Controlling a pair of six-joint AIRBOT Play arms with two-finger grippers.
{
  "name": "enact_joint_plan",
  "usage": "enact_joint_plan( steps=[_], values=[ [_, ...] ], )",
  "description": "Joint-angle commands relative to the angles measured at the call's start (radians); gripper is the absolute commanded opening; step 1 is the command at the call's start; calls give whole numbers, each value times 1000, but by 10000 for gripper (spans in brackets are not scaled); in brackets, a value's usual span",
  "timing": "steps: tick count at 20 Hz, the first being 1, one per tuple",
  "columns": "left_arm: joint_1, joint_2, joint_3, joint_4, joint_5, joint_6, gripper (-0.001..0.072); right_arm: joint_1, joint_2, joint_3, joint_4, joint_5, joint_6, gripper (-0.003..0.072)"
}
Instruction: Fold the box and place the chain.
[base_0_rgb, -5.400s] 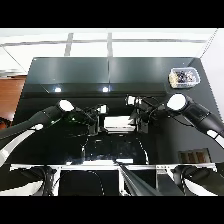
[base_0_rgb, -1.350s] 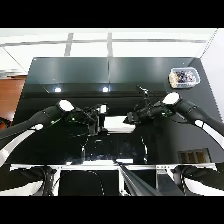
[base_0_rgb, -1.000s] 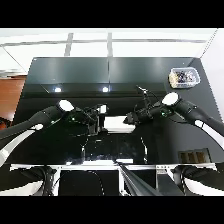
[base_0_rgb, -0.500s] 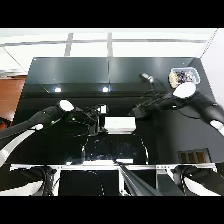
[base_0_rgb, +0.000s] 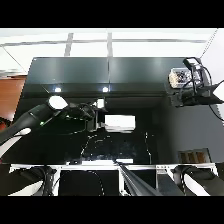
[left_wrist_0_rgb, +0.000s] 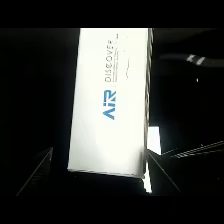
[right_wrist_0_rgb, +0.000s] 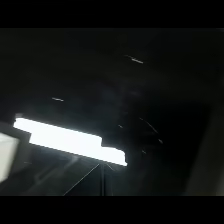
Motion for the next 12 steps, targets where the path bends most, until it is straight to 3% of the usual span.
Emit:
enact_joint_plan(
  steps=[1,4,7,12],
  values=[
    [-4,100,18,1,-1,-72,711,-33,11,-8,-72,11,61,16],
    [-39,60,72,-113,3,-80,710,-33,11,-28,-31,-8,61,16],
    [-109,-77,171,-111,3,-141,711,-33,11,-37,-18,-14,61,16],
    [-179,-270,296,40,-28,-301,713,-33,11,-37,-19,-6,61,16]
  ],
)
